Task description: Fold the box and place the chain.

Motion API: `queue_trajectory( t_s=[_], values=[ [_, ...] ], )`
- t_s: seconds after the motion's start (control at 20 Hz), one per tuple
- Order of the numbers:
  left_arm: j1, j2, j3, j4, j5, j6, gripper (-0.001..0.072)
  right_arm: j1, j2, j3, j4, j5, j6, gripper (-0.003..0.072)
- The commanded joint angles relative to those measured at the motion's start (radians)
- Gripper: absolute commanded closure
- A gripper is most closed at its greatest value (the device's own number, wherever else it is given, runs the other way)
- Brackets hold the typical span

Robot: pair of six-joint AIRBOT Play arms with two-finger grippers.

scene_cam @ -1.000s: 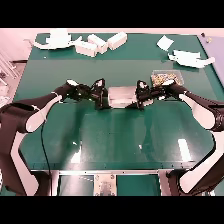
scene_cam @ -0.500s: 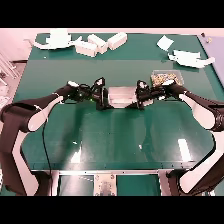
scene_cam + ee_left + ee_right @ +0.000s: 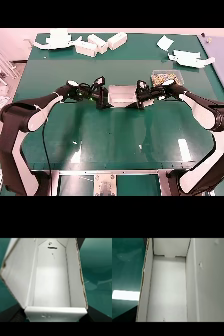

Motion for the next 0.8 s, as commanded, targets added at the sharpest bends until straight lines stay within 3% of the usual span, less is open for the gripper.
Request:
queue_trajectory(
  t_s=[0.0, 0.25, 0.75],
  values=[
    [0.001, 0.0, 0.007, 0.01, 0.007, 0.016, -0.0005, 0.0, 0.001, 0.0, -0.001, 0.001, 0.0, 0.0092],
    [0.001, -0.001, 0.007, 0.058, -0.061, 0.01, -0.0006, 0.0, 0.001, 0.0, -0.001, 0.001, 0.0, 0.0092],
    [-0.02, -0.001, 0.009, 0.052, -0.02, -0.027, -0.0005, 0.0, 0.001, 0.0, -0.001, 0.001, 0.0, 0.0092]
  ],
)
